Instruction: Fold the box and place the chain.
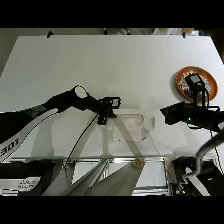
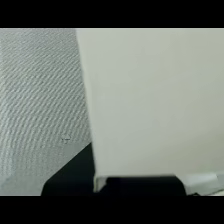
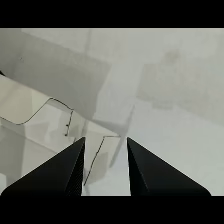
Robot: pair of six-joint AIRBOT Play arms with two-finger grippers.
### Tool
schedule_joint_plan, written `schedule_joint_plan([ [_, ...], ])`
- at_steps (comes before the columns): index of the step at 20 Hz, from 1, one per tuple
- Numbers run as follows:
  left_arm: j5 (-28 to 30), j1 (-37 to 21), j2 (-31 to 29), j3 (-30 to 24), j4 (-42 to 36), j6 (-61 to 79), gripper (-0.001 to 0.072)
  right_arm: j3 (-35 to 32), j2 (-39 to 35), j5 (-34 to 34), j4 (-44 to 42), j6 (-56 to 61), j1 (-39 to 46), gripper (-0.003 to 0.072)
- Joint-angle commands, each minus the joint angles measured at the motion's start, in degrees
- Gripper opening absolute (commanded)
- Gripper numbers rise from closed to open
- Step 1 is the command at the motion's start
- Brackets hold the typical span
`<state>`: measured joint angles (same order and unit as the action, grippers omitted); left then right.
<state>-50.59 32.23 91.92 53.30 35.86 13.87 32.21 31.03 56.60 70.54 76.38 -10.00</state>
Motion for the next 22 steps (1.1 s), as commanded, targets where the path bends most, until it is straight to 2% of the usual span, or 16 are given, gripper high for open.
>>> schedule_joint_plan([
  [1,0.2,0.0,0.0,0.0,0.2,0.0,0.0013,0.0,0.0,0.0,0.0,-0.1,0.0,0.0298],
  [6,0.2,0.0,0.0,0.0,0.2,0.0,0.0013,0.0,0.0,2.2,-0.2,-9.0,0.0,0.0285],
  [9,0.2,0.0,0.0,0.0,0.2,0.0,0.0013,0.0,0.0,7.7,-2.5,-17.4,0.0,0.0063],
  [11,0.2,0.0,0.0,0.0,0.2,0.0,0.0013,0.0,0.0,10.5,-7.4,-25.3,0.0,0.0022],
  [13,0.2,0.0,0.0,0.0,0.2,0.0,0.0013,-0.1,0.1,12.9,-12.8,-33.7,-0.1,0.0017],
  [15,0.2,0.0,0.0,0.0,0.2,0.0,0.0013,-0.2,0.5,13.4,-15.6,-36.0,-1.2,0.0018],
  [17,0.2,0.0,0.0,0.0,0.2,0.0,0.0013,-0.4,1.5,13.4,-13.7,-36.8,-5.5,0.0020],
  [19,0.2,0.0,0.0,0.0,0.2,0.0,0.0013,-0.4,3.7,14.6,-8.7,-41.2,-12.6,0.0100],
  [21,0.2,0.0,0.0,0.0,0.2,0.0,0.0013,-0.5,6.4,15.1,-5.7,-45.1,-17.5,0.0103],
  [22,0.2,0.0,0.0,0.0,0.2,0.0,0.0013,-0.8,7.1,13.1,-4.4,-45.7,-19.3,0.0151],
])
